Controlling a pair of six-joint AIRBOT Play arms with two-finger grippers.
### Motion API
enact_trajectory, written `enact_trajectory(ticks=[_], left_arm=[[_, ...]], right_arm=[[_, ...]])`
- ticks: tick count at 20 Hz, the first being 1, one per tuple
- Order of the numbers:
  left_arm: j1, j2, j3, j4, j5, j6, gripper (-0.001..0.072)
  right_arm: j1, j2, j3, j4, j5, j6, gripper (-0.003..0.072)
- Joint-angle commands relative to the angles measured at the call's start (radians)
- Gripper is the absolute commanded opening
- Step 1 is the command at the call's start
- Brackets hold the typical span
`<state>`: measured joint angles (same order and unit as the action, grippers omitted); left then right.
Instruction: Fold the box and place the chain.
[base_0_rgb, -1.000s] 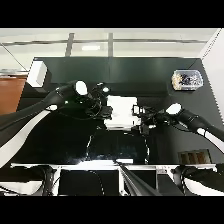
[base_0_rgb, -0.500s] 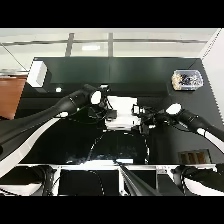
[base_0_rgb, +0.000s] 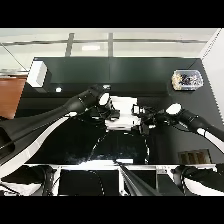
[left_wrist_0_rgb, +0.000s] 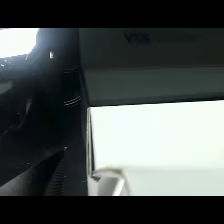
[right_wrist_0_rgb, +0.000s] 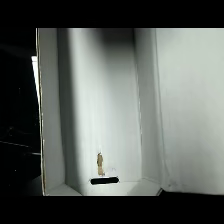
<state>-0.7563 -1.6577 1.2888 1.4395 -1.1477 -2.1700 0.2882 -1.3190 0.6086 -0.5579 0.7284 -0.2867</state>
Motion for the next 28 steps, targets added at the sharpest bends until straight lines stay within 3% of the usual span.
enact_trajectory(ticks=[1, 4, 5, 9, 10, 11, 12, 13, 14, 15, 16, 21, 23, 26, 28], left_arm=[[-0.001, -0.01, 0.005, -0.012, -0.009, -0.015, 0.0392], [-0.002, -0.01, 0.005, -0.016, -0.006, -0.015, 0.0084], [-0.003, -0.01, 0.006, -0.018, -0.007, -0.015, 0.0026], [-0.006, -0.01, 0.008, -0.021, -0.01, -0.015, 0.0032], [-0.005, -0.01, 0.008, -0.02, -0.013, -0.015, 0.0106], [-0.006, -0.01, 0.008, -0.02, -0.013, -0.015, 0.0344], [-0.005, -0.01, 0.008, -0.02, -0.013, -0.015, 0.0495], [-0.005, -0.01, 0.008, -0.019, -0.014, -0.015, 0.0501], [-0.005, -0.01, 0.008, -0.019, -0.014, -0.016, 0.0472], [-0.006, -0.01, 0.008, -0.02, -0.014, -0.018, 0.0227], [-0.006, -0.01, 0.008, -0.021, -0.014, -0.018, 0.0029], [-0.003, -0.01, 0.008, -0.029, -0.016, -0.024, 0.0025], [-0.003, -0.01, 0.008, -0.026, -0.018, -0.023, 0.0025], [-0.001, -0.01, 0.008, -0.002, -0.047, -0.025, 0.0025], [-0.001, -0.01, 0.009, 0.0, -0.05, -0.027, 0.0025]], right_arm=[[0.001, -0.001, 0.0, 0.0, 0.0, 0.0, 0.0404], [0.001, -0.001, 0.0, 0.0, 0.0, 0.001, 0.0404], [0.001, -0.001, 0.0, 0.0, 0.0, 0.001, 0.0404], [0.001, -0.001, 0.0, 0.0, 0.0, 0.001, 0.0403], [0.001, -0.001, 0.0, 0.0, 0.0, 0.0, 0.0404], [0.001, -0.001, 0.0, 0.0, 0.0, 0.001, 0.0404], [0.001, -0.001, 0.0, 0.0, 0.0, 0.001, 0.0403], [0.001, -0.001, 0.0, 0.0, 0.0, 0.0, 0.0404], [0.001, -0.001, 0.0, 0.0, 0.0, 0.001, 0.0404], [0.001, -0.001, 0.0, 0.0, 0.0, 0.0, 0.0404], [0.001, -0.001, 0.0, 0.0, 0.0, 0.0, 0.0403], [0.001, -0.001, 0.0, 0.0, 0.003, 0.009, 0.0409], [0.0, 0.01, 0.0, 0.008, 0.008, 0.054, 0.072], [-0.018, 0.061, 0.0, -0.004, 0.071, 0.071, 0.072], [-0.024, 0.096, 0.0, -0.093, 0.099, 0.07, 0.072]])
